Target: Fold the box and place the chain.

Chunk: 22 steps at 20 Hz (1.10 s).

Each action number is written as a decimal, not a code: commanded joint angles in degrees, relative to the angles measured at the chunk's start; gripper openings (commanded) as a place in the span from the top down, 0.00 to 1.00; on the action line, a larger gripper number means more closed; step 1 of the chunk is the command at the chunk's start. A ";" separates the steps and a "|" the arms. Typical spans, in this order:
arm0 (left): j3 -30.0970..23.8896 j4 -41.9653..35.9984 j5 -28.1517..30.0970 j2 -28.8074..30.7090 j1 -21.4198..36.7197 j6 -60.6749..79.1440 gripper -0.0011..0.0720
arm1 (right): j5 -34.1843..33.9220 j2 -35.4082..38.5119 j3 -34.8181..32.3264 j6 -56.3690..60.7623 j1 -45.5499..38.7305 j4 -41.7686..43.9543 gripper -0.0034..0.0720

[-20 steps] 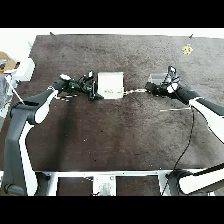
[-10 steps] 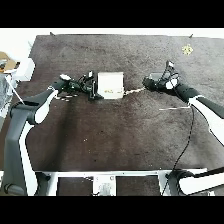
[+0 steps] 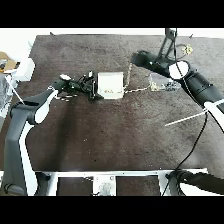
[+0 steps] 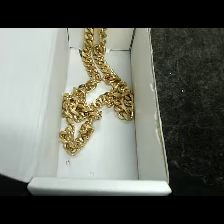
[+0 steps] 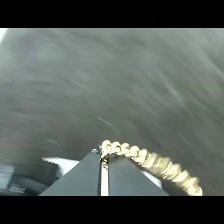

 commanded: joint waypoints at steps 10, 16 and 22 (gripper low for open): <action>0.02 0.02 0.02 -0.02 0.00 0.02 0.51 | 6.45 -16.55 3.48 1.53 5.14 -2.97 0.67; 0.02 0.02 0.02 -0.02 0.00 0.02 0.51 | 18.29 -16.28 2.05 7.82 -7.76 -8.31 0.67; 0.02 0.02 0.02 -0.02 0.00 0.02 0.51 | 13.35 -16.44 -7.10 18.34 -20.04 -12.33 0.67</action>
